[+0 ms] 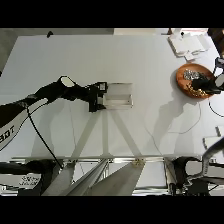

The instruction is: Fold the box and place the chain.

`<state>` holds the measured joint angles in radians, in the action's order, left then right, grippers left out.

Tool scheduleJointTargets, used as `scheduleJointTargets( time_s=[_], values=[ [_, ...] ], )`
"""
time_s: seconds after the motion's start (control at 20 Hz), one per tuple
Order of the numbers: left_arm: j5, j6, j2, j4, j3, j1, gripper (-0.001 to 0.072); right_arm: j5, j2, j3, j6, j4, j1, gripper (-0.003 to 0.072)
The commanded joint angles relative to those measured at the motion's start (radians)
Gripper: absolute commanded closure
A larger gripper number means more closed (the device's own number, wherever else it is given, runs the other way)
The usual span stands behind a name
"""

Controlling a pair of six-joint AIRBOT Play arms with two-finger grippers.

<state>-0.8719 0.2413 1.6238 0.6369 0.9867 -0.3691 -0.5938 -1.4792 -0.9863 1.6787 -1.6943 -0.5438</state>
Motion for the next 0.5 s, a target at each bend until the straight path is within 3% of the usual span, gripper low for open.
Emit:
scheduleJointTargets(
  time_s=[0.0,0.1,0.15,0.3,0.45],
  values=[
    [0.000,0.000,0.000,0.000,0.000,0.000,0.0336,0.012,-0.057,-0.008,-0.001,0.002,-0.019,0.0205],
    [0.000,0.000,0.000,0.000,0.000,0.000,0.0336,0.013,-0.079,-0.009,-0.001,0.003,-0.019,0.0226],
    [0.000,0.000,0.000,0.000,0.000,0.000,0.0336,0.008,-0.085,-0.009,-0.004,0.015,-0.019,0.0297],
    [0.000,0.000,0.000,0.000,0.000,0.000,0.0336,0.007,-0.076,-0.009,-0.008,0.027,-0.018,0.0680],
    [0.000,0.000,0.000,0.000,0.000,0.000,0.0336,0.010,-0.037,-0.009,-0.013,0.024,-0.018,0.0677]
  ],
)
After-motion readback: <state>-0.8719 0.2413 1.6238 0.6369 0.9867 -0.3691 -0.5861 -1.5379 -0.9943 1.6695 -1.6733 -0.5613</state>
